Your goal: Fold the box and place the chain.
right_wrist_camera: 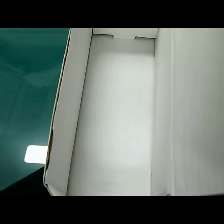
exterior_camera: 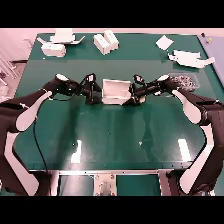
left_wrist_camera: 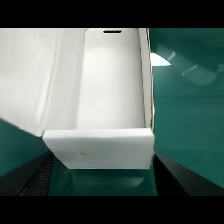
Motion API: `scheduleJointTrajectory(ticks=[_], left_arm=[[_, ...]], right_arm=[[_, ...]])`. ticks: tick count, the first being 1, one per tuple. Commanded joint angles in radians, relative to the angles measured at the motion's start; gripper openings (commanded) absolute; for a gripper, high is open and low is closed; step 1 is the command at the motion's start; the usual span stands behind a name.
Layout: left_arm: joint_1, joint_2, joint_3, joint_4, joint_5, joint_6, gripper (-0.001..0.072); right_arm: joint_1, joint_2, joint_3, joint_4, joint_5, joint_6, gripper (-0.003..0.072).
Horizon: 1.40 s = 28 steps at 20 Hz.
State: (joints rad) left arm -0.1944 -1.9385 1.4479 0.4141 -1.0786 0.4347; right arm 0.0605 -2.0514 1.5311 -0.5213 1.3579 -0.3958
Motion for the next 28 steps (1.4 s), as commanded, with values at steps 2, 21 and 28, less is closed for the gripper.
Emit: scheduleJointTrajectory(ticks=[2,21,28], left_arm=[[0.001,-0.034,0.006,-0.003,-0.019,-0.012,0.0719],[-0.031,-0.046,0.006,-0.032,0.05,0.045,0.066],[-0.031,-0.046,0.006,-0.022,0.035,0.045,0.0515]], right_arm=[[0.0,0.0,0.0,-0.003,0.005,-0.001,0.0547],[0.0,0.0,0.0,-0.003,0.005,-0.001,0.0547],[0.0,0.0,0.0,-0.003,0.005,-0.001,0.0547]])
